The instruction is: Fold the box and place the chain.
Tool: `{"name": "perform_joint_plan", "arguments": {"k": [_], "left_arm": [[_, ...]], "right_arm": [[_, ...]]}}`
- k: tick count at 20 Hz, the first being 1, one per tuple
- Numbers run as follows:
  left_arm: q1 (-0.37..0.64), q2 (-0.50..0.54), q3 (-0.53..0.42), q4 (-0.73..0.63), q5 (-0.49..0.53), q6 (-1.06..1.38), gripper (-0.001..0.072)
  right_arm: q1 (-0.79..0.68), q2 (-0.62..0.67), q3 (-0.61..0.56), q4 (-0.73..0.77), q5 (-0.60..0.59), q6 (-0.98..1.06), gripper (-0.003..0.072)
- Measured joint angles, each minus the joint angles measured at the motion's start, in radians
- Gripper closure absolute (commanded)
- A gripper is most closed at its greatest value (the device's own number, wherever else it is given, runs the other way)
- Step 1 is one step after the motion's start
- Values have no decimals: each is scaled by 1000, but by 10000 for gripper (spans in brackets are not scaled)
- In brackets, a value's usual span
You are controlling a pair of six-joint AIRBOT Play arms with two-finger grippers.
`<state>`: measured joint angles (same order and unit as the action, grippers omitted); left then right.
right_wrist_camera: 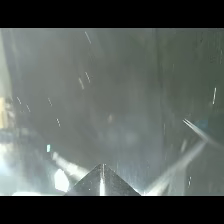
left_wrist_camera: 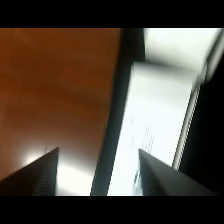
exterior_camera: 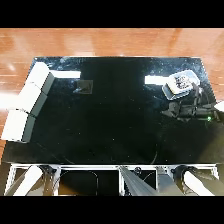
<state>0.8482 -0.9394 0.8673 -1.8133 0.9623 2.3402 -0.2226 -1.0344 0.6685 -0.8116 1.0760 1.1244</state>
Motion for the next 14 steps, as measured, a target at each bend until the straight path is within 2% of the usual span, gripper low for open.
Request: {"name": "perform_joint_plan", "arguments": {"k": [1, 2, 4, 5, 8, 11, 12, 14], "left_arm": [[-23, 1, 32, -64, -23, -30, 649], [-63, 2, 59, -140, -48, -50, 694], [-209, 2, 100, -259, -61, -87, 695], [-317, 2, 116, -293, -60, -114, 695], [-700, 0, 139, -246, -48, -316, 694], [-1041, -26, 145, -42, -43, -647, 694], [-1125, -48, 145, 24, -23, -751, 693], [-1228, -111, 146, 92, 53, -884, 693]], "right_arm": [[16, -5, 55, -21, -10, -7, 653], [41, -16, 125, -54, -17, -6, 653], [107, -50, 272, -174, -23, 30, 652], [146, -71, 352, -259, -13, 65, 652], [225, -110, 515, -505, 64, 201, 653], [217, -124, 531, -627, 162, 294, 653], [198, -126, 502, -651, 189, 314, 653], [149, -123, 416, -679, 221, 340, 653]]}}
